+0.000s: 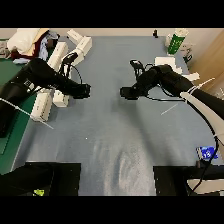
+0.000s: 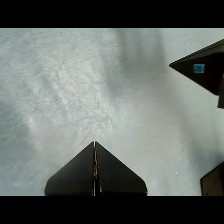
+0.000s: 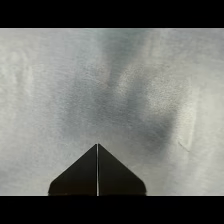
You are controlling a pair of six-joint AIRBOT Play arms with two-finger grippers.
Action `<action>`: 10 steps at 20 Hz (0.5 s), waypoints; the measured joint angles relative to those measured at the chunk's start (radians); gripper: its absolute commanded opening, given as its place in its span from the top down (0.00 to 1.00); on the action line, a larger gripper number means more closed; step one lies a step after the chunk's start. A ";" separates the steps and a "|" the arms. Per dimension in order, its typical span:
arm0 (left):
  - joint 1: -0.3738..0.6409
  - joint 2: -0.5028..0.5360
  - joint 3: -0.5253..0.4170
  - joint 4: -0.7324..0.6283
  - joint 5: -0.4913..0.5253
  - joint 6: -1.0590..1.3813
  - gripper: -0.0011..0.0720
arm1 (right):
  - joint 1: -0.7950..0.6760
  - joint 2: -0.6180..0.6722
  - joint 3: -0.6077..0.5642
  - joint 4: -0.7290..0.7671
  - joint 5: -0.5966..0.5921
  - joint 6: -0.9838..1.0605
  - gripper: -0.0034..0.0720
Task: Fold the box.
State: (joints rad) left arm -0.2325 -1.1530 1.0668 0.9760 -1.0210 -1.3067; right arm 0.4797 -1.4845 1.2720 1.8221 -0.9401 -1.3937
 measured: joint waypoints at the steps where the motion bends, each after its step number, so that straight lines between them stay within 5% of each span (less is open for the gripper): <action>1: -0.005 -0.006 0.000 -0.010 0.008 -0.001 0.97 | 0.000 -0.008 0.007 -0.005 -0.008 0.005 0.95; 10: -0.016 -0.022 0.000 -0.031 0.032 -0.002 0.97 | 0.000 -0.026 0.024 -0.012 -0.026 0.023 0.95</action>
